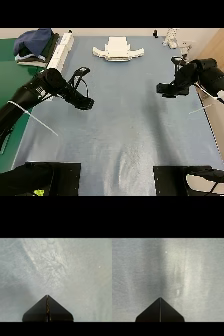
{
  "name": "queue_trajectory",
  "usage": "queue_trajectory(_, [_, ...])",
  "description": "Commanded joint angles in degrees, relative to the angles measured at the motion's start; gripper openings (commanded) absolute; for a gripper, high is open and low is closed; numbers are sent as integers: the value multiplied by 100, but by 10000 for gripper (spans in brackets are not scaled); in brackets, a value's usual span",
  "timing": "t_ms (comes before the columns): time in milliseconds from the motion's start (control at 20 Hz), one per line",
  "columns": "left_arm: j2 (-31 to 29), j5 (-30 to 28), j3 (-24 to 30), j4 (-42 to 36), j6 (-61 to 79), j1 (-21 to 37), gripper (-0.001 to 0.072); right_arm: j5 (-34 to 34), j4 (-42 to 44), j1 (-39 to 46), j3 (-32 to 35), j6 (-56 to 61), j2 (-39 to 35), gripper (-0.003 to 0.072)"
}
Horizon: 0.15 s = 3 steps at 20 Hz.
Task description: Fold the box.
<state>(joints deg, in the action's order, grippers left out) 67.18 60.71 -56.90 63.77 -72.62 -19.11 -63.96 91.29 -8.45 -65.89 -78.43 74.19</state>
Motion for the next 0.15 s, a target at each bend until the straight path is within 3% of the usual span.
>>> queue_trajectory(0, [179, -68, -4, -151, -144, -57, 13, 0, 0, 2, -4, 0, 2, 4])
queue_trajectory(100, [179, -66, -4, -153, -144, -57, 13, 2, 0, 2, -4, 0, 2, 4])
